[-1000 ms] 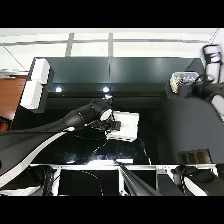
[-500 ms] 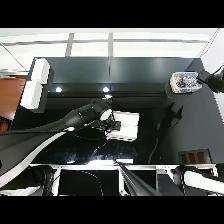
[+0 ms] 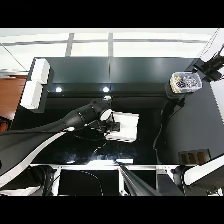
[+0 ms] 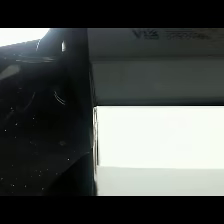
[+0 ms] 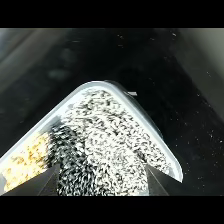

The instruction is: Fold the box and place the chain.

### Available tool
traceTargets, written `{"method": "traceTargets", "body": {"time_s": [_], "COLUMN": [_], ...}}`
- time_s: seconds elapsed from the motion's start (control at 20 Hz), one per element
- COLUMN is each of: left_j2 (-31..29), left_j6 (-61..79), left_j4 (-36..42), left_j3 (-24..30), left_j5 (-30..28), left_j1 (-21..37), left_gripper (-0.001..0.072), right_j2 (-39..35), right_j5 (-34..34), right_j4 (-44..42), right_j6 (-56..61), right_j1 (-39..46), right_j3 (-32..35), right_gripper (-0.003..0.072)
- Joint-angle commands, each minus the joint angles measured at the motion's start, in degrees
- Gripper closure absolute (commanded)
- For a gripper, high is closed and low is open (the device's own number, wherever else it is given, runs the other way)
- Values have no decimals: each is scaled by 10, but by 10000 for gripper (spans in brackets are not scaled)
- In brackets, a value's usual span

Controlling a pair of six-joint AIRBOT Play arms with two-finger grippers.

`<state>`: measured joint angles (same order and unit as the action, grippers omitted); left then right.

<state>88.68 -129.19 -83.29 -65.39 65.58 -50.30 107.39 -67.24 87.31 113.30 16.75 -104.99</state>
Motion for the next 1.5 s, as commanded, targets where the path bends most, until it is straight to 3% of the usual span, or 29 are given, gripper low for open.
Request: {"method": "traceTargets", "body": {"time_s": [0.0, 0.75, 0.8, 0.85, 0.9, 0.95, 1.0, 1.2, 1.3, 1.45], "left_j2": [0, 0, 0, 0, 0, 0, 0, 0, 0, 0], "left_j6": [0, 0, 0, 0, 0, 0, 0, 0, 0, 0], "left_j4": [0, -2, -2, -2, -2, -2, -2, -2, -2, -2], "left_j3": [-1, -1, -1, -1, -1, -1, -1, -1, -1, -1], "left_j5": [7, 7, 7, 6, 6, 6, 6, 4, 5, 4], "left_j1": [0, 0, 0, 0, 0, 0, 0, 0, 0, 0], "left_gripper": [683, 683, 683, 683, 683, 683, 683, 683, 683, 683], "right_j2": [37, 79, 79, 79, 79, 79, 79, 46, -3, -94], "right_j5": [-34, -16, -13, -15, -18, -24, -31, -48, -54, -66], "right_j4": [-1, 12, 8, 8, 7, 2, -5, -24, -82, -94], "right_j6": [31, 43, 43, 43, 42, 35, 22, -49, -143, -206], "right_j1": [-1, -1, -1, -1, -1, -1, -1, -1, -1, -1], "right_j3": [-32, -32, -32, -32, -32, -32, -32, -32, -32, -32], "right_gripper": [50, 69, 228, 263, 355, 534, 646, 676, 677, 677]}}
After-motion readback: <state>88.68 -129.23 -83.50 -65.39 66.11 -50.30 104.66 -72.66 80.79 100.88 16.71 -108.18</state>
